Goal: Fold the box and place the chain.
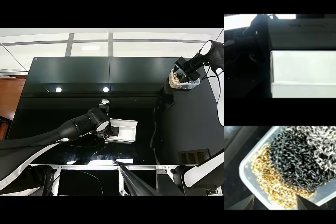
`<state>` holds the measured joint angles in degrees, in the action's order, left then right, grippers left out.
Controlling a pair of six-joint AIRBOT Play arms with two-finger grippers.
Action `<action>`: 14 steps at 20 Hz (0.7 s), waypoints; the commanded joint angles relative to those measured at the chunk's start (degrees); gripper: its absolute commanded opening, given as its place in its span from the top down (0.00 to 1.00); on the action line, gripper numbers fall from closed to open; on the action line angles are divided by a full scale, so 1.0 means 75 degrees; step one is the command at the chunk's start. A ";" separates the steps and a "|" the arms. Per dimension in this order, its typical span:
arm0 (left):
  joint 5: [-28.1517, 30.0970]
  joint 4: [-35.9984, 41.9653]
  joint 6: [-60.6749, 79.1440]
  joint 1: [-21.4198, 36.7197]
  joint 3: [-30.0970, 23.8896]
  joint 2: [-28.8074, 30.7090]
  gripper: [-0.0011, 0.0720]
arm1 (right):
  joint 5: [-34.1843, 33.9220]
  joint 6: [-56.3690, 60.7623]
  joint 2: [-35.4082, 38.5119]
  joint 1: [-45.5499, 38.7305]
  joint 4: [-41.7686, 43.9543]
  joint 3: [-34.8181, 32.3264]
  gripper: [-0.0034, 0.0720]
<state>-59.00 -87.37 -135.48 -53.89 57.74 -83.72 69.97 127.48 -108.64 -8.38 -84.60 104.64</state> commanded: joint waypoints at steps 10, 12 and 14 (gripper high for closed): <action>0.0000 0.0000 0.0003 0.0006 0.0006 0.0003 0.94 | -0.0125 0.0344 -0.0475 -0.0073 0.0423 0.0093 0.21; 0.0000 0.0000 0.0003 0.0003 0.0006 0.0003 0.94 | -0.0154 0.0306 -0.0525 -0.0073 0.0425 0.0093 0.21; 0.0000 0.0000 0.0003 0.0006 0.0006 0.0003 0.94 | -0.0189 -0.0099 -0.0536 -0.0073 0.0513 0.0093 0.52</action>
<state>-59.00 -87.37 -135.48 -53.89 57.74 -83.72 69.41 129.21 -112.31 -8.93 -81.62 105.27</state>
